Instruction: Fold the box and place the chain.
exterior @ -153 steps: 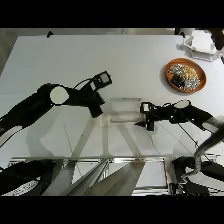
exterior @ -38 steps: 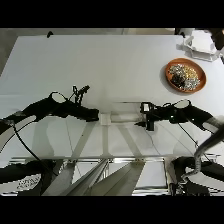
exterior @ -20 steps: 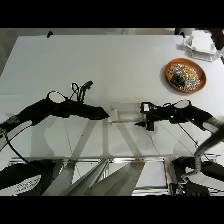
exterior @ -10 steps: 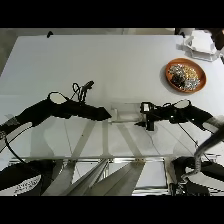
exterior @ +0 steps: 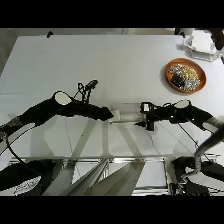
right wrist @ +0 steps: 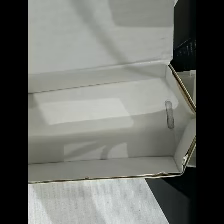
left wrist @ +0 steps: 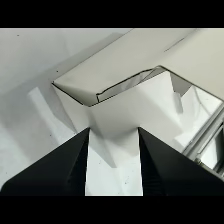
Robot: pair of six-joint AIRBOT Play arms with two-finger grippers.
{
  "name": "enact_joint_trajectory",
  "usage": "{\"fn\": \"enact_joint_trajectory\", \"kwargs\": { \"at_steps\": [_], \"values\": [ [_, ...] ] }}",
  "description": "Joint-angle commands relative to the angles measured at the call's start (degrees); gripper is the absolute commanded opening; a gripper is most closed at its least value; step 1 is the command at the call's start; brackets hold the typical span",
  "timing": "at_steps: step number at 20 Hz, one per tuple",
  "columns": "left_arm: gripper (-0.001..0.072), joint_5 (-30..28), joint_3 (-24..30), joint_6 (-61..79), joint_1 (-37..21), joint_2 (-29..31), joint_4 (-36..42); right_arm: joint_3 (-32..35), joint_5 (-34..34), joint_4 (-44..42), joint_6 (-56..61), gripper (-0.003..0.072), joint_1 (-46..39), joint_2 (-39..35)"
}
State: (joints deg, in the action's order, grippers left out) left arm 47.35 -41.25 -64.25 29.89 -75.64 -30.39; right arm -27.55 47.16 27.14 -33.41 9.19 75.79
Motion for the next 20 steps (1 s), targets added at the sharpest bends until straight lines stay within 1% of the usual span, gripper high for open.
{"fn": "enact_joint_trajectory", "kwargs": {
  "at_steps": [1,2,3,4,7,8,9,10,11,13,20],
  "values": [
    [0.0351,-1.1,-1.6,-6.9,1.3,0.0,-7.2,0.0,0.0,0.0,0.0,0.0480,0.0,0.0],
    [0.0353,-1.1,-2.4,-8.4,1.7,0.0,-9.0,0.0,0.0,0.0,0.0,0.0480,0.0,0.0],
    [0.0372,-1.1,-3.3,-9.7,2.0,0.0,-10.6,0.0,0.0,0.0,0.0,0.0480,0.0,0.0],
    [0.0414,-1.1,-4.3,-11.4,2.4,0.0,-12.2,0.0,0.0,0.0,0.0,0.0480,0.0,0.0],
    [0.0418,-1.1,-6.7,-14.4,3.1,0.0,-15.7,0.0,0.0,0.0,0.0,0.0480,0.0,0.0],
    [0.0434,-1.0,-7.3,-15.2,3.4,0.0,-16.8,0.0,0.0,0.0,0.0,0.0480,0.0,0.0],
    [0.0461,-1.0,-7.8,-16.4,3.8,0.0,-17.7,0.0,0.0,0.0,0.0,0.0480,0.0,0.0],
    [0.0467,-0.9,-8.0,-17.1,4.1,0.0,-18.5,0.0,0.0,0.0,0.0,0.0480,0.0,0.0],
    [0.0514,-0.8,-8.2,-17.4,4.4,0.0,-19.1,0.0,0.0,0.0,0.0,0.0480,0.0,0.0],
    [0.0514,-0.5,-8.5,-19.6,5.2,0.0,-21.2,0.0,0.0,0.0,0.0,0.0480,0.0,0.0],
    [0.0515,0.2,-8.6,-22.5,6.9,-0.6,-23.8,0.0,0.0,0.0,0.0,0.0480,0.0,0.0]
  ]
}}
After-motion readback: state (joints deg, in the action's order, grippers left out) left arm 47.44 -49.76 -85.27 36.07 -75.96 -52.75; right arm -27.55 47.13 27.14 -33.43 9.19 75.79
